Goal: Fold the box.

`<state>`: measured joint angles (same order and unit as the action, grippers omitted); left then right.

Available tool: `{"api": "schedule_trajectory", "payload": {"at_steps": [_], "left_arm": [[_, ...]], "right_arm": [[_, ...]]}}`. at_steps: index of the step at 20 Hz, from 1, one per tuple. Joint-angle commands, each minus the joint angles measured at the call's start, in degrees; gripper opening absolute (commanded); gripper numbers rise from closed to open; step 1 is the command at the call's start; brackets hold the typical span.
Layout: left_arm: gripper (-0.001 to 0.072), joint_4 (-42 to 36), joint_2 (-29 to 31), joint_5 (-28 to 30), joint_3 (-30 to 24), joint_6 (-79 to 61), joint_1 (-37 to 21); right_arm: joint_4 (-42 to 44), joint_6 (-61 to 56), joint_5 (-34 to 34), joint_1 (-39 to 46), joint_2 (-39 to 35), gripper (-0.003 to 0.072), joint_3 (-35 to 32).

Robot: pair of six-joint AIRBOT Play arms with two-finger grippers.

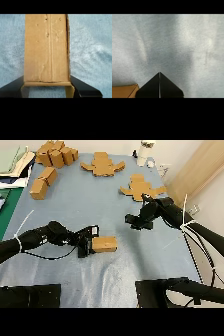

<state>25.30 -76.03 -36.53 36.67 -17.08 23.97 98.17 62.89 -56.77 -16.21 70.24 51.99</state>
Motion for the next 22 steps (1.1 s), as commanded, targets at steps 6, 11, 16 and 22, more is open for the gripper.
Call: {"api": "schedule_trajectory", "payload": {"at_steps": [6,11,16,22], "left_arm": [[0.0462,-0.85,2.64,8.28,1.64,12.0,-0.63],[0.0462,-0.63,8.39,19.23,2.25,20.68,-9.88],[0.0462,1.18,9.94,19.23,2.16,30.56,-31.08],[0.0462,7.3,9.09,7.54,2.08,38.25,-52.59]], "right_arm": [[0.2,-0.04,-0.33,0.11,0.42,0.0003,0.44],[0.2,-0.04,-0.33,0.11,0.39,0.0003,0.44],[0.2,-0.04,-0.33,0.11,0.39,0.0003,0.44],[0.2,-0.04,-0.33,0.11,0.39,0.0004,0.44]]}}
